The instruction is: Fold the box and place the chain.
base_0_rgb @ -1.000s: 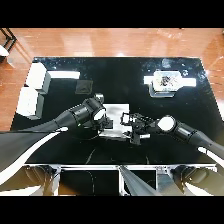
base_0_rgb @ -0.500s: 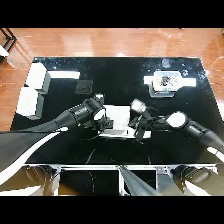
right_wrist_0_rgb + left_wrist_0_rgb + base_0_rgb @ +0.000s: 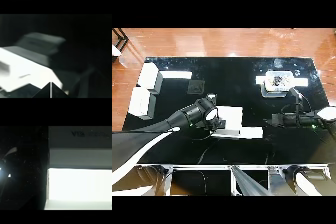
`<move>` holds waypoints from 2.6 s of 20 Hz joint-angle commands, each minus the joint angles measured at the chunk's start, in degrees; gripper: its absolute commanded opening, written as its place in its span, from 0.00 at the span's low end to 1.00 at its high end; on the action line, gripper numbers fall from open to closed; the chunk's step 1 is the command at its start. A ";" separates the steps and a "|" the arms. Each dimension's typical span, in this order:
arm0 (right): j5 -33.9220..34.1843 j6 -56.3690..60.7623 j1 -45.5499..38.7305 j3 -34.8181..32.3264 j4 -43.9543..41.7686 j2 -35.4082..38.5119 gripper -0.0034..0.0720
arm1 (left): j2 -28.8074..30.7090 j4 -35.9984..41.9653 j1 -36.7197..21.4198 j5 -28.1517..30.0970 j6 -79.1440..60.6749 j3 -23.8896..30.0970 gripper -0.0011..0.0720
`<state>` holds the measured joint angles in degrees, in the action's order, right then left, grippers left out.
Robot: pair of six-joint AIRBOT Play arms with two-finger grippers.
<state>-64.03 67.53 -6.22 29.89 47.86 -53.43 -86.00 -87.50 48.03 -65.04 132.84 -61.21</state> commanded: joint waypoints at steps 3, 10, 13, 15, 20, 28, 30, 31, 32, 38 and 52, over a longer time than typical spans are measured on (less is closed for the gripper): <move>-4.50 18.62 -3.08 -0.04 12.41 -4.26 0.07 | -0.02 -0.07 0.04 0.02 0.02 -0.02 0.04; 1.03 14.62 6.38 -0.02 -1.40 -16.65 0.07 | -0.02 -0.07 0.04 -0.04 0.00 -0.02 0.04; 6.36 12.35 10.64 -0.02 -6.93 -18.64 0.07 | -0.02 -0.09 0.04 -0.09 0.00 -0.02 0.04; 6.12 11.50 12.41 0.00 -8.59 -18.64 0.08 | -0.02 -0.09 0.04 -0.13 0.00 -0.02 0.04; -0.79 6.08 13.84 0.96 -9.94 -18.62 0.78 | -0.02 -0.11 0.04 -0.17 -0.46 -0.02 0.04; -7.98 4.00 13.86 7.26 -10.91 -18.62 0.78 | -0.02 -0.09 0.04 -0.20 -0.46 -0.02 0.04; -7.85 4.02 13.88 7.37 -13.33 -18.62 0.78 | -0.02 -0.09 0.04 -0.17 -0.44 -0.02 0.04; -7.67 4.02 14.12 7.37 -14.49 -18.62 0.78 | -0.02 -0.09 0.04 -0.17 -0.46 -0.02 0.04; -7.45 4.02 14.75 7.37 -15.28 -18.62 0.78 | -0.02 -0.09 0.04 -0.20 -0.46 -0.02 0.04; 0.48 11.17 24.57 7.50 -11.52 -18.62 0.75 | -0.02 -0.09 0.04 -0.15 -0.46 -0.02 0.04; 17.18 30.38 39.19 9.03 2.56 -18.62 0.74 | -0.02 -0.11 0.04 -0.11 -0.46 -0.02 0.04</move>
<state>-50.17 91.83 30.28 38.74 44.60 -72.01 -86.00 -87.79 48.03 -65.39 132.38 -61.21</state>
